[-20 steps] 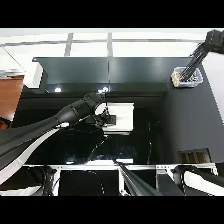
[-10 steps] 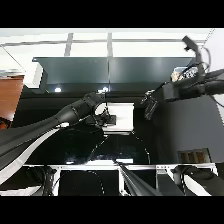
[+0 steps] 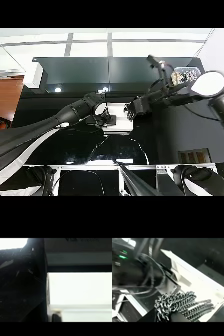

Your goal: Fold the box and place the chain.

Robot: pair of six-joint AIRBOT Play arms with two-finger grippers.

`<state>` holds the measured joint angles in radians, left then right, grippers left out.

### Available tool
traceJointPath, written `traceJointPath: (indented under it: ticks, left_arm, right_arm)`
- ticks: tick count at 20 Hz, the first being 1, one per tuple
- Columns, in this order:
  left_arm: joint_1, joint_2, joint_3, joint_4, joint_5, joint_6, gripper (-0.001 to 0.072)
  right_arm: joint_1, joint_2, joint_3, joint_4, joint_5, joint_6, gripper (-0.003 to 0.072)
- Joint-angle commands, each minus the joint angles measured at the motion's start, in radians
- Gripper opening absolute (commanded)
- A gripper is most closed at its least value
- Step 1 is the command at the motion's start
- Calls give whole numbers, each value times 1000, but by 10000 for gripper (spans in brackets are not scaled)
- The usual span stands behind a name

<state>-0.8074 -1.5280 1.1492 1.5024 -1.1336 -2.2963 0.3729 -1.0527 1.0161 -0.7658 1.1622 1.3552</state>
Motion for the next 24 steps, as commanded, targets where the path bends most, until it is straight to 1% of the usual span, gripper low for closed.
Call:
traceJointPath:
  ticks: [1, 3, 8, 10, 13, 18, 19, 20, 21, 22, 24]
  left_arm:
    - [0, 0, 0, 0, 0, 0, 26]
    - [0, 0, 0, 0, -1, 0, 26]
    - [0, 0, 0, 0, 0, 0, 25]
    - [0, 0, 0, 0, -1, 0, 26]
    - [0, 0, 0, 0, 2, -1, 25]
    - [0, 0, 0, 0, 3, -1, 25]
    - [0, 0, 0, 0, 3, 0, 26]
    - [0, 0, 0, 0, 3, -1, 25]
    - [0, 0, 0, 0, 3, -1, 25]
    - [0, 0, 0, 0, 4, -1, 26]
    - [3, 0, 0, 0, 4, 0, 25]
  right_arm:
    - [34, -46, -73, -11, -53, 4, 10]
    - [34, -54, -88, -10, -74, 2, 11]
    - [39, -76, -88, -19, -76, 2, 11]
    - [50, -82, -88, -53, -113, 2, 11]
    - [53, -92, -88, -61, -154, 3, 11]
    - [53, -99, -88, -74, -159, 3, 15]
    - [53, -99, -88, -74, -159, 5, 67]
    - [53, -99, -88, -74, -158, 16, 297]
    - [53, -99, -88, -76, -157, 21, 327]
    - [49, -97, -87, -93, -152, 21, 326]
    - [-2, -86, -74, -199, -112, -21, 326]
